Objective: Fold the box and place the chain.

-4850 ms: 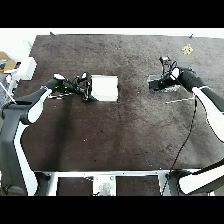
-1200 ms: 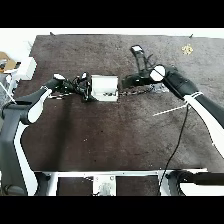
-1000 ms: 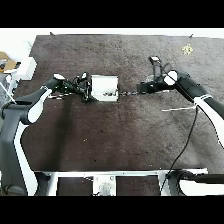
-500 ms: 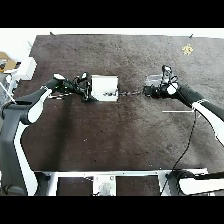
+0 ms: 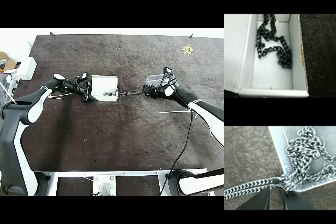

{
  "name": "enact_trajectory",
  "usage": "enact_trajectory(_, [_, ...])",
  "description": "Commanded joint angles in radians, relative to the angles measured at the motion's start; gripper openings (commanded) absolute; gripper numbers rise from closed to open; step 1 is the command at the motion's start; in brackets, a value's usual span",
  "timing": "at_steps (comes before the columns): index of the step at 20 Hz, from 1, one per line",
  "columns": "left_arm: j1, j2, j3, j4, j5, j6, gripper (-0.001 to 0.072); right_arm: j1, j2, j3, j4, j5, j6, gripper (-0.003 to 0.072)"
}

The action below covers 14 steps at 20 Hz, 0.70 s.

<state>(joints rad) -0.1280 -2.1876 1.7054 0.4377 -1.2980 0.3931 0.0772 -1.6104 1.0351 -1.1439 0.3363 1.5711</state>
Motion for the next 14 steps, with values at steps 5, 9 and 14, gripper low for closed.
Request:
enact_trajectory(5, [0.0,0.0,0.0,-0.001,0.0,0.0,0.0272,0.0,-0.01,0.0,0.005,-0.035,0.005,0.0075])
enact_trajectory(9, [0.0,0.0,0.0,-0.001,0.0,0.0,0.0272,0.023,0.04,0.0,0.015,0.003,0.0,-0.0001])
enact_trajectory(14, [0.0,0.0,0.0,-0.001,0.0,0.0,0.0272,0.191,0.272,0.01,0.015,-0.077,-0.033,-0.0001])
